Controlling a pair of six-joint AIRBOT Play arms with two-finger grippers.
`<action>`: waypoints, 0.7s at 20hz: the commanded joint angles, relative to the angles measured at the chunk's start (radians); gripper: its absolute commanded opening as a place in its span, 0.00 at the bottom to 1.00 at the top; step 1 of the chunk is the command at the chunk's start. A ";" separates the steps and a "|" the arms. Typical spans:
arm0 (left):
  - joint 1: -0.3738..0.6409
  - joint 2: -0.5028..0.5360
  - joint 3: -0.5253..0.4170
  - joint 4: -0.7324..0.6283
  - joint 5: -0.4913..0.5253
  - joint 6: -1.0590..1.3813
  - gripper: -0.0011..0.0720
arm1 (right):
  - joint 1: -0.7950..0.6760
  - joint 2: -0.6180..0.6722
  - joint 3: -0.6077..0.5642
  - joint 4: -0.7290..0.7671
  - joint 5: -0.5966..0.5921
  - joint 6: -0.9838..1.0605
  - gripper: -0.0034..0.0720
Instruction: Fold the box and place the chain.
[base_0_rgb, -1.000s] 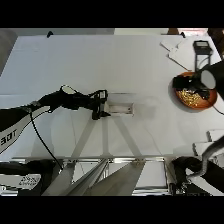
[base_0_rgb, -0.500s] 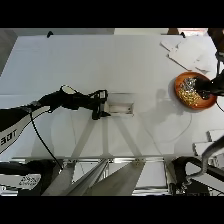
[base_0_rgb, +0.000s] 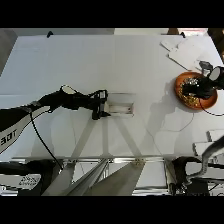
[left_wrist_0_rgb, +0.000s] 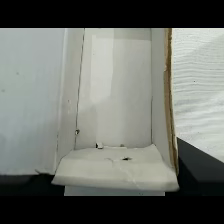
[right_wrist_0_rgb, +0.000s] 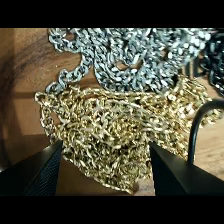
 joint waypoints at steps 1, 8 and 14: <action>0.000 0.000 0.000 0.000 0.000 0.000 0.46 | -0.002 -0.052 0.000 0.027 -0.011 0.002 0.80; 0.000 0.000 0.000 0.000 0.000 0.000 0.46 | -0.002 -0.062 0.001 0.031 0.074 -0.027 0.06; -0.001 0.000 0.000 0.000 0.000 0.000 0.46 | 0.000 0.055 0.001 0.029 0.084 -0.094 0.06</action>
